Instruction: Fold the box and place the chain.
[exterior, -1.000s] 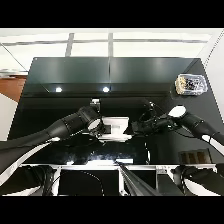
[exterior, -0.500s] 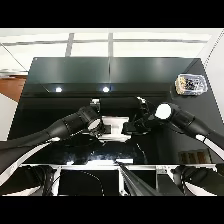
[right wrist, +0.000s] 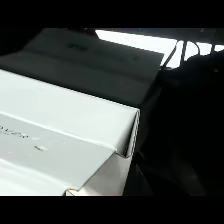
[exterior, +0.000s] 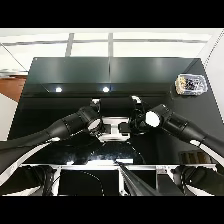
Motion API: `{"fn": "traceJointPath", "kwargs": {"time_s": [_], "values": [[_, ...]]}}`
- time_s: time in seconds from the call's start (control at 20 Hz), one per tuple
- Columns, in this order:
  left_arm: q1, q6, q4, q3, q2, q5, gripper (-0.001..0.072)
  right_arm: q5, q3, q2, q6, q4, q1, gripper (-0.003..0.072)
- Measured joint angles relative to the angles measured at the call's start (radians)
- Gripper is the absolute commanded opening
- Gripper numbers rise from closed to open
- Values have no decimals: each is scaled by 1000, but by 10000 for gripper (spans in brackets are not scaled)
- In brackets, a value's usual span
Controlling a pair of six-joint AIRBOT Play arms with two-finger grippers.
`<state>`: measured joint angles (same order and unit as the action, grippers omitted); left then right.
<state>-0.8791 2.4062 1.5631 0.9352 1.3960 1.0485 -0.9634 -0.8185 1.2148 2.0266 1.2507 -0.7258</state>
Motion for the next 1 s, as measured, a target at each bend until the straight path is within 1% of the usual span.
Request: {"fn": "traceJointPath", "kwargs": {"time_s": [0.05,0.1,0.15,0.25,0.65,0.8,0.85,1.0], "values": [[0,0,0,0,0,-1,32,0,-3,1,22,15,-4,417],[0,0,0,0,0,-1,32,-1,-4,2,42,30,-8,364],[0,0,0,0,0,-1,32,-1,-6,2,56,40,-10,357],[0,0,0,0,0,-1,32,0,-8,7,79,51,-13,348],[0,0,2,0,0,0,32,2,-25,51,141,76,-51,347],[0,0,3,0,0,0,32,-23,-61,83,156,89,-61,338],[0,0,3,0,0,1,33,-35,-74,92,163,102,-64,309],[0,0,2,0,0,0,32,-69,-98,109,207,151,-67,305]]}}
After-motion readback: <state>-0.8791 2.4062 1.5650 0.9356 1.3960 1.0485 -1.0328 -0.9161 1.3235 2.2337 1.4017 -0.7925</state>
